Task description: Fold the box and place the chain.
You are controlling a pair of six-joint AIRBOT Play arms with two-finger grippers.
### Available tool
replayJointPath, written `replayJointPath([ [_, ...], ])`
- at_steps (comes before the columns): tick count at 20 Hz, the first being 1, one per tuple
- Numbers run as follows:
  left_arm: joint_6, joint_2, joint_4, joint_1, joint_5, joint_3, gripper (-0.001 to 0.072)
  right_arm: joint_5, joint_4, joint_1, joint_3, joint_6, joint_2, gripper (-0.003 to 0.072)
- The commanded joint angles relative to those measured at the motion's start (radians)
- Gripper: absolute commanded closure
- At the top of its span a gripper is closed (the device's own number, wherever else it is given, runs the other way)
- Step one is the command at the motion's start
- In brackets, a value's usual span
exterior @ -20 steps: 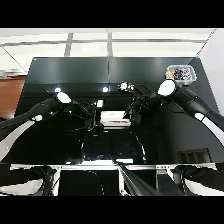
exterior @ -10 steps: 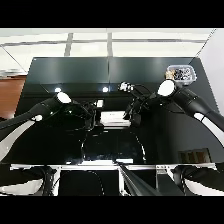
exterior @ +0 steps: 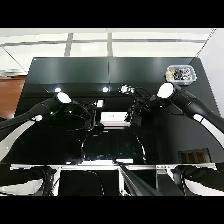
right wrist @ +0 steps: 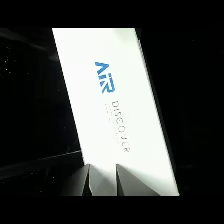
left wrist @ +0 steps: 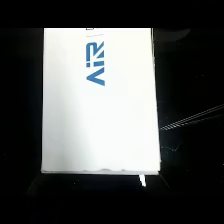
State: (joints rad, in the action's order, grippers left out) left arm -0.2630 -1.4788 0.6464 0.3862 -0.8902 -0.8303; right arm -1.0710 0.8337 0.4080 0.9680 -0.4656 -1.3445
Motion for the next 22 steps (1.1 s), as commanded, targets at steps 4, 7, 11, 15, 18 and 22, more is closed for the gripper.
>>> replayJointPath([
  [4, 0.002, -0.001, 0.0, 0.0, 0.0, -0.001, 0.0338, -0.148, -0.015, -0.083, 0.085, -0.228, 0.069, 0.0482],
  [7, 0.002, -0.001, 0.0, 0.0, 0.0, -0.001, 0.0338, -0.219, -0.128, -0.163, 0.052, -0.407, 0.08, 0.0492],
  [11, 0.002, -0.001, 0.0, 0.0, 0.0, -0.001, 0.0338, -0.074, -0.308, -0.126, -0.086, -0.41, 0.077, 0.067],
  [15, 0.002, -0.001, 0.0, 0.0, 0.0, -0.001, 0.0338, 0.081, -0.457, -0.043, -0.119, -0.436, -0.002, 0.0669],
  [18, 0.002, -0.001, 0.0, 0.0, 0.0, -0.001, 0.0338, 0.085, -0.458, -0.03, -0.12, -0.441, -0.062, 0.0669],
  [22, 0.002, -0.001, 0.0, 0.0, 0.0, -0.001, 0.0338, 0.098, -0.409, -0.03, -0.12, -0.458, -0.103, 0.0669],
])
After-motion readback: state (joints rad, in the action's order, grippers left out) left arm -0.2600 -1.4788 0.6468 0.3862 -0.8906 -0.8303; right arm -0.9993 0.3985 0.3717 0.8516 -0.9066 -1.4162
